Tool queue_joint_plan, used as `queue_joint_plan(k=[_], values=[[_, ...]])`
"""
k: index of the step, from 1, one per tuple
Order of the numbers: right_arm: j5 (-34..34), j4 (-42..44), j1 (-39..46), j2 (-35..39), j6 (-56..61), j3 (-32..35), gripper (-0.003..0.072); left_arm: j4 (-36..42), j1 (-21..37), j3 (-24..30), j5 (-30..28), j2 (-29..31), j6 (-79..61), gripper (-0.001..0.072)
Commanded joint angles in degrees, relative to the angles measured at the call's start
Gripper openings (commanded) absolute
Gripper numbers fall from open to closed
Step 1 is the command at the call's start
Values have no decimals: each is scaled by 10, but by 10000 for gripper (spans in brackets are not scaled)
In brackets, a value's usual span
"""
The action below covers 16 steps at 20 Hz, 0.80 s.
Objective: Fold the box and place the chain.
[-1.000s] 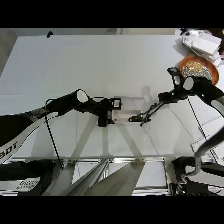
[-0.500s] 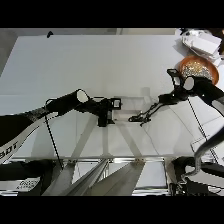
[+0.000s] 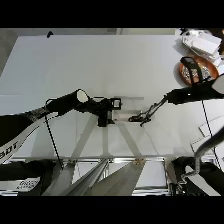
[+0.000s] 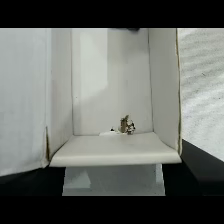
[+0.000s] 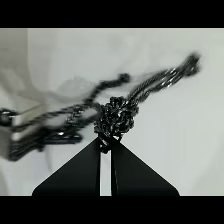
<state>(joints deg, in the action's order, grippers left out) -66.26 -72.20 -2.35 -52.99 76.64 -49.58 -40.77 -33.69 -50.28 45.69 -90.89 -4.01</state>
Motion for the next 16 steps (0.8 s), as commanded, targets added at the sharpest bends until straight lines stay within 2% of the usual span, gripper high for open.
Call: queue_joint_plan(k=[1, 5, 9, 13, 16], values=[[-19, 76, 0, 91, -19, -1, 14, 0, 0, 0, 0, 0, 0, 133], [-46, 132, 0, 142, -19, -1, 14, 0, 0, 0, 0, 0, 0, 133], [-95, 196, 0, 155, -33, 0, 14, 0, 0, 0, 0, 0, 0, 133], [-91, 251, 0, 155, -52, 0, 14, 0, 0, 0, 0, 0, 0, 133], [-88, 259, 0, 155, -52, 0, 14, 0, 0, 0, 0, 0, 0, 133]])
